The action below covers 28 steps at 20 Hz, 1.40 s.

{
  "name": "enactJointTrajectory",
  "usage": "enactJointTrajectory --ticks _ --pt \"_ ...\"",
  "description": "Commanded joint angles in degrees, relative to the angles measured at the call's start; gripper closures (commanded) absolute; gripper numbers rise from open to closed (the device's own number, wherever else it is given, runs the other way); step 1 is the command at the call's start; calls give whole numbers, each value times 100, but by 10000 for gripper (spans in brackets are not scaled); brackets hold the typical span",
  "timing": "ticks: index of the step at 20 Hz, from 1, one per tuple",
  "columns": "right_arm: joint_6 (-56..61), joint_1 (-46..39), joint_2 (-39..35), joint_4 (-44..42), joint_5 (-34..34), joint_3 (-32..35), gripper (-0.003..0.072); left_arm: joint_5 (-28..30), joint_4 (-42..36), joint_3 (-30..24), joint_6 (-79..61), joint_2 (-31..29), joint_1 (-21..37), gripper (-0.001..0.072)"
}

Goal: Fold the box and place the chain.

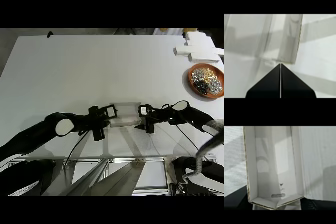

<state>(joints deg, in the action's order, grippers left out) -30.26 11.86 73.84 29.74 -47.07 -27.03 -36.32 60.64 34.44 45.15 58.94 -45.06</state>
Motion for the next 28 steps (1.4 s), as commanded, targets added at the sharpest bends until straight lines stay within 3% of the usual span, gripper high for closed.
enactJointTrajectory --ticks 1,4,7,14,19,21,28 --pt "-2 -2 -4 2 -11 0 285 -1432 1394 0 3668 -514 382 706" --pt "-2 -2 -4 0 -11 0 285 -1814 1615 -2 5506 -487 813 706" --pt "-2 -2 -4 2 -9 0 285 -1504 1576 -2 6218 -354 942 707" --pt "-2 -2 -4 0 -11 0 285 -1180 1187 -2 6349 -70 944 707" --pt "-2 -2 -4 2 -9 0 285 -664 94 -2 6260 1108 925 705" --pt "-2 -2 -4 0 -9 0 285 -588 -393 0 5775 1307 835 702" --pt "-2 -2 -4 2 -9 0 285 -542 -765 59 5292 817 782 700"
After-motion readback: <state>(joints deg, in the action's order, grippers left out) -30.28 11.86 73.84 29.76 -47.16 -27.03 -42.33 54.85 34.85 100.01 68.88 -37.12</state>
